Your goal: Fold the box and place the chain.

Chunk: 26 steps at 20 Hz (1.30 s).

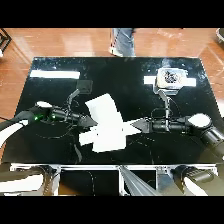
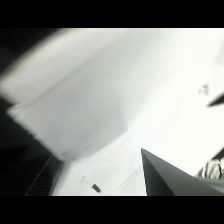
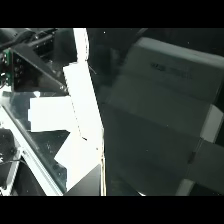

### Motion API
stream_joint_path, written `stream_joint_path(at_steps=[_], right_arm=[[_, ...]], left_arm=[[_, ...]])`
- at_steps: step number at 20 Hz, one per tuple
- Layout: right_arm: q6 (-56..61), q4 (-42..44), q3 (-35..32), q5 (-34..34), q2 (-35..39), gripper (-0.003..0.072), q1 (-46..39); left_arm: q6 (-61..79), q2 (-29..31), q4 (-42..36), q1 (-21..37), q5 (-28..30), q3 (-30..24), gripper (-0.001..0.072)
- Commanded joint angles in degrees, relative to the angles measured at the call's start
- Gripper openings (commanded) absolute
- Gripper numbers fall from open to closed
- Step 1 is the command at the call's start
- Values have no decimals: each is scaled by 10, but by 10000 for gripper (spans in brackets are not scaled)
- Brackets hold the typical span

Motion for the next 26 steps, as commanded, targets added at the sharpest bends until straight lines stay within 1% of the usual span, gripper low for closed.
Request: stream_joint_path(at_steps=[1, 3, 5, 7, 9, 10, 12, 15, 17, 20, 21, 22, 23, 24, 25, 26], right_arm=[[1, 1, 0, 0, 0, 18, 0], [1, 0, 0, 0, 0, 18, 0], [1, 0, 0, 8, 0, 18, 0], [1, -5, 0, 16, 0, 18, 0], [1, -7, 0, 16, 0, 18, 0], [1, -7, 0, 15, 0, 18, 0], [1, -12, 0, 14, 0, 18, 0], [0, -15, 0, 14, 0, 18, 0], [0, -15, 0, 13, 0, 18, 0], [0, -15, 0, 2, 0, 18, 0], [1, -15, 0, -1, 0, 18, 0], [1, -14, 0, -3, 0, 19, 0], [11, -15, 0, -8, 0, 206, 0], [17, -15, 0, -12, 0, 646, -3], [16, -19, 2, -10, 0, 687, -12], [16, -28, 8, -8, 0, 686, -30]], left_arm=[[99, -35, -31, 2, -71, 3, 625], [113, -45, -28, 3, -81, 4, 623], [113, -52, -27, 3, -82, 10, 561], [117, -54, -21, 3, -99, 16, 561], [117, -54, 3, 3, -124, 26, 560], [116, -54, 18, 3, -134, 33, 548], [116, -54, 37, 3, -142, 42, 422], [116, -54, 43, 2, -146, 45, 403], [116, -54, 43, 2, -159, 45, 208], [116, -54, 43, -8, -157, 45, 205], [116, -54, 43, -15, -154, 45, 172], [124, -54, 43, -20, -154, 45, 16], [137, -54, 43, -23, -156, 45, 20], [138, -54, 43, -24, -153, 45, 20], [139, -54, 46, -24, -152, 48, 19], [153, -54, 59, -24, -150, 53, 18]])
